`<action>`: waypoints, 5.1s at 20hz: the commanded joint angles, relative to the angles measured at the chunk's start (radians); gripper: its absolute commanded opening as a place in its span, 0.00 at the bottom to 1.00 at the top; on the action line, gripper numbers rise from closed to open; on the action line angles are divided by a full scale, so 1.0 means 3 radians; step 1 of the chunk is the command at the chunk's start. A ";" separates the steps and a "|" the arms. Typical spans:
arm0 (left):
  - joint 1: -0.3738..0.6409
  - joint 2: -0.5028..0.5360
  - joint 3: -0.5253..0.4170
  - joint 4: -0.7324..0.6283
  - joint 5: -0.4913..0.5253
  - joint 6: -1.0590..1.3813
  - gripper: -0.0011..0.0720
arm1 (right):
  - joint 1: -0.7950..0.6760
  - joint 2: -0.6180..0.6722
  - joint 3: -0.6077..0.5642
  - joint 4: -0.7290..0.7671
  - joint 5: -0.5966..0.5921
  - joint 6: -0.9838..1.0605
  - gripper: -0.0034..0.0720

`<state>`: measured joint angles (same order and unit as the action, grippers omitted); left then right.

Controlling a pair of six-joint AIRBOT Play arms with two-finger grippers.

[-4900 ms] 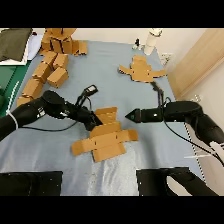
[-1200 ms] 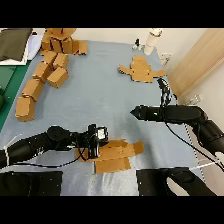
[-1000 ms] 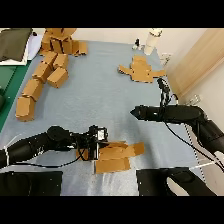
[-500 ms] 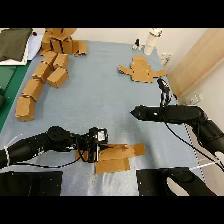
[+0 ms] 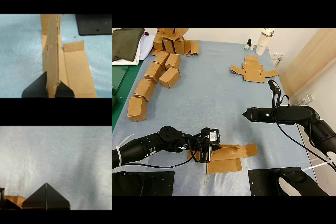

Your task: Fold the box.

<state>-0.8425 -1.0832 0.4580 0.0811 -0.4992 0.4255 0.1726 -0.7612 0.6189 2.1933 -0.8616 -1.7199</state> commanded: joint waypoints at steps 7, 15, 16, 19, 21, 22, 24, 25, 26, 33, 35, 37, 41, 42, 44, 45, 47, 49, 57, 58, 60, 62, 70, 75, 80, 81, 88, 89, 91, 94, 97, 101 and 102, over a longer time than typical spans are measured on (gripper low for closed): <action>0.0004 0.0001 0.0001 0.0001 0.0060 0.0001 0.03 | -0.0001 0.0000 0.0000 -0.0318 -0.0051 0.0097 0.05; 0.0003 0.0001 0.0001 0.0001 0.0058 0.0001 0.03 | 0.0181 0.0069 -0.0005 -0.1064 -0.0782 0.0732 0.05; 0.0003 0.0001 0.0001 0.0001 0.0060 0.0001 0.03 | 0.0364 0.0132 -0.0022 -0.1368 -0.0991 0.0988 0.05; 0.0003 0.0001 0.0001 0.0001 0.0060 0.0001 0.03 | 0.1158 0.0453 -0.0142 -0.1462 -0.1099 0.1397 0.04; 0.0003 0.0001 0.0001 0.0003 0.0058 0.0001 0.03 | 0.1718 0.0636 -0.0186 -0.1637 -0.1161 0.2089 0.04; 0.0003 0.0001 0.0001 0.0001 0.0058 0.0001 0.03 | 0.2028 0.0716 -0.0198 -0.1797 -0.1305 0.2501 0.04; 0.0003 0.0001 0.0001 0.0001 0.0060 0.0001 0.03 | 0.2664 0.0782 -0.0198 -0.2035 -0.1565 0.3115 0.04; 0.0003 0.0001 0.0001 0.0001 0.0060 0.0001 0.03 | 0.3006 0.0777 -0.0198 -0.2098 -0.1607 0.3314 0.04; 0.0003 0.0001 0.0001 0.0001 0.0056 0.0001 0.03 | 0.3326 0.0738 -0.0200 -0.2191 -0.1606 0.3401 0.04; 0.0003 0.0001 0.0001 0.0001 0.0060 0.0001 0.03 | 0.5299 0.0210 -0.0488 -0.3798 -0.1132 0.3494 0.52; 0.0003 0.0001 0.0001 0.0003 0.0060 0.0001 0.03 | 0.5323 0.0024 -0.0548 -0.3858 -0.1055 0.3485 0.90; 0.0003 0.0001 0.0001 0.0001 0.0057 0.0001 0.03 | 0.5323 -0.0156 -0.0552 -0.3824 -0.0980 0.3316 0.90; 0.0003 0.0001 0.0001 0.0001 0.0057 0.0001 0.03 | 0.5323 -0.0437 -0.0551 -0.3684 -0.0793 0.3037 0.90; 0.0003 0.0001 0.0001 0.0001 0.0057 0.0001 0.03 | 0.5323 -0.0456 -0.0551 -0.3680 -0.0776 0.3024 0.90; 0.0001 0.0001 0.0001 0.0001 0.0056 0.0001 0.03 | 0.5323 -0.0459 -0.0552 -0.3693 -0.0769 0.3024 0.90; 0.0001 0.0001 0.0001 0.0001 0.0058 0.0001 0.03 | 0.5323 -0.0463 -0.0552 -0.3702 -0.0773 0.3025 0.90; 0.0003 0.0001 0.0001 0.0001 0.0058 0.0001 0.03 | 0.5322 -0.0501 -0.0552 -0.3769 -0.0795 0.3025 0.90; 0.0001 0.0001 0.0001 0.0001 0.0055 0.0001 0.03 | 0.5323 -0.0561 -0.0552 -0.3920 -0.0823 0.3026 0.90; 0.0003 0.0001 0.0001 0.0003 0.0056 0.0001 0.03 | 0.5323 -0.0512 -0.0488 -0.4430 -0.1118 0.3423 0.90; 0.0003 0.0001 0.0001 0.0001 0.0057 0.0001 0.03 | 0.5323 -0.0512 -0.0477 -0.4461 -0.1179 0.3541 0.90; 0.0003 0.0001 0.0001 0.0001 0.0057 0.0001 0.03 | 0.5323 -0.0512 -0.0478 -0.4470 -0.1137 0.3641 0.90; 0.0001 0.0001 0.0001 0.0001 0.0056 0.0001 0.03 | 0.5323 -0.0512 -0.0479 -0.4468 -0.1119 0.3639 0.90; 0.0003 0.0001 0.0001 0.0001 0.0057 0.0001 0.03 | 0.5322 -0.0505 -0.0482 -0.4527 -0.1069 0.3639 1.00; 0.0003 0.0001 0.0001 0.0001 0.0057 0.0001 0.03 | 0.5104 -0.0381 -0.0486 -0.4479 -0.1167 0.3422 1.00; 0.0003 0.0001 0.0001 0.0001 0.0058 0.0001 0.03 | 0.5080 0.0122 -0.0717 -0.4475 -0.1052 0.3208 1.00; 0.0001 0.0001 0.0001 0.0001 0.0055 0.0001 0.03 | 0.5047 0.0272 -0.0800 -0.4468 -0.0994 0.3152 1.00; 0.0003 0.0001 0.0001 0.0001 0.0057 0.0001 0.03 | 0.4304 0.1005 -0.1040 -0.4033 -0.0590 0.2093 1.00; 0.0003 0.0001 0.0001 0.0001 0.0057 0.0001 0.03 | 0.4181 0.1002 -0.1071 -0.3984 -0.0432 0.1937 1.00; 0.0003 0.0001 0.0001 0.0001 0.0057 0.0001 0.03 | 0.3962 0.0997 -0.1128 -0.3878 -0.0118 0.1673 1.00; 0.0001 0.0001 0.0001 0.0001 0.0057 0.0001 0.03 | 0.3724 0.0998 -0.1160 -0.3756 0.0128 0.1223 1.00; 0.0003 0.0001 0.0001 0.0001 0.0057 0.0001 0.03 | 0.3508 0.0998 -0.1161 -0.3544 0.0287 0.0768 1.00; 0.0003 0.0001 0.0001 0.0001 0.0057 0.0001 0.03 | 0.2836 0.0997 -0.1161 -0.2411 0.0497 -0.0538 1.00; 0.0003 0.0001 0.0001 0.0001 0.0057 0.0001 0.03 | 0.2611 0.0997 -0.1161 -0.2036 0.0504 -0.0966 1.00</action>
<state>-0.8425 -1.0832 0.4580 0.0811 -0.4816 0.4255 1.0958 -0.4633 0.2714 1.3056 -0.7574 -1.6756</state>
